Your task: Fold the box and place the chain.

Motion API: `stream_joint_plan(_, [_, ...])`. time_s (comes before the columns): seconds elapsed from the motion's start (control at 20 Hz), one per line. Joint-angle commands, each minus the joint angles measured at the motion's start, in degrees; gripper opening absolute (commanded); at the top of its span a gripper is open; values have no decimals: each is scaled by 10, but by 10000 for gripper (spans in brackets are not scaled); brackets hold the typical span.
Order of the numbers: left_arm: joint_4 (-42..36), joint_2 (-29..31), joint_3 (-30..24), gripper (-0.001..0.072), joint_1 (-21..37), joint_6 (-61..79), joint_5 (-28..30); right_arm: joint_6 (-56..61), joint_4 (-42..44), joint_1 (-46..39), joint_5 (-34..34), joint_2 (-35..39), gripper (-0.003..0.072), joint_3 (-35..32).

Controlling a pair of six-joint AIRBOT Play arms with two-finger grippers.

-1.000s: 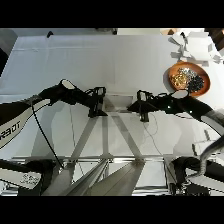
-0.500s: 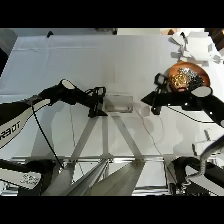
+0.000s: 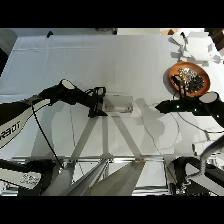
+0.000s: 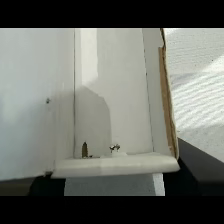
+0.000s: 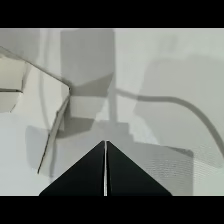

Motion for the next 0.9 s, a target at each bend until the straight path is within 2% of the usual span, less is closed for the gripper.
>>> stream_joint_plan(0.0, [0,0,0,141,0,0,0,61,13,15,0,-18,3,-18])
stream_joint_plan(0.2, [0,0,0,141,0,0,0,61,101,60,-20,-62,2,-18])
stream_joint_plan(0.35, [0,0,0,141,0,0,0,60,132,91,-21,-94,2,-18])
stream_joint_plan(0.7, [0,0,0,141,0,0,0,-15,287,103,12,-96,8,-18])
stream_joint_plan(0.75, [0,0,0,141,0,0,0,-10,299,103,19,-96,49,-18])
stream_joint_plan(0.8, [0,0,0,141,0,0,0,-10,313,103,24,-96,176,-18])
stream_joint_plan(0.85, [0,0,0,141,0,0,0,-10,324,103,30,-96,240,-18])
